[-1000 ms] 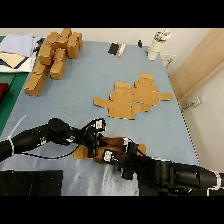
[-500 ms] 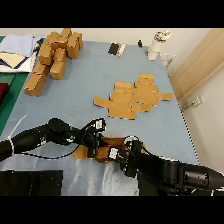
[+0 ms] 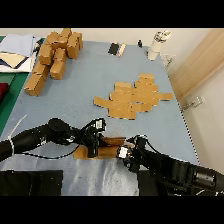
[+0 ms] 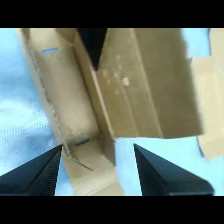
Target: Fold the box.
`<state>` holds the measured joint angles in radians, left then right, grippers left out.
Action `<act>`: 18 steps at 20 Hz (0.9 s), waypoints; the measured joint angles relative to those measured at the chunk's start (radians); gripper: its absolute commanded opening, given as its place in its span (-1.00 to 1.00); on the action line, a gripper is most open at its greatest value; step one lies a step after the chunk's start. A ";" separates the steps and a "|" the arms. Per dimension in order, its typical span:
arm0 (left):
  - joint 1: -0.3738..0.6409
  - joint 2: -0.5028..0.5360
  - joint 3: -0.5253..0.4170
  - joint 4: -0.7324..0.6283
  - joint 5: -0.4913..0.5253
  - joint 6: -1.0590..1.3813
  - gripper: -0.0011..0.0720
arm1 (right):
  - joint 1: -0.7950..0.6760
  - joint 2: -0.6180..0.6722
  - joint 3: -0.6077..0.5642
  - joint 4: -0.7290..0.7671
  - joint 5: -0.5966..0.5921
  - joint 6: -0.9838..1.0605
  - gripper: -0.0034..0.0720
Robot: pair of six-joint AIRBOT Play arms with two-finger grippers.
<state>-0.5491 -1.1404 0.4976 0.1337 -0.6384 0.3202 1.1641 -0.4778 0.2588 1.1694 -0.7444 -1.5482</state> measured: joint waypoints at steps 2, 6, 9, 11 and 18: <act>0.000 0.000 0.000 0.000 0.000 0.000 -0.94 | -0.102 -0.003 -0.006 0.135 0.050 -0.173 0.99; 0.000 0.000 0.000 0.000 0.000 0.000 -0.94 | -0.365 -0.062 -0.010 0.591 0.076 -0.690 0.99; 0.000 0.000 0.000 0.000 0.000 0.000 -0.94 | -0.531 -0.145 0.016 0.858 0.014 -1.008 0.99; 0.000 0.000 0.000 0.000 0.000 0.000 -0.94 | -0.597 -0.211 0.045 0.953 -0.030 -1.151 0.99; 0.000 0.000 0.000 0.000 0.000 0.000 -0.94 | -0.660 -0.362 0.088 1.050 -0.097 -1.334 0.98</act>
<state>-0.5491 -1.1404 0.4976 0.1337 -0.6384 0.3206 0.5037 -0.8398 0.3470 2.2196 -0.8413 -2.8826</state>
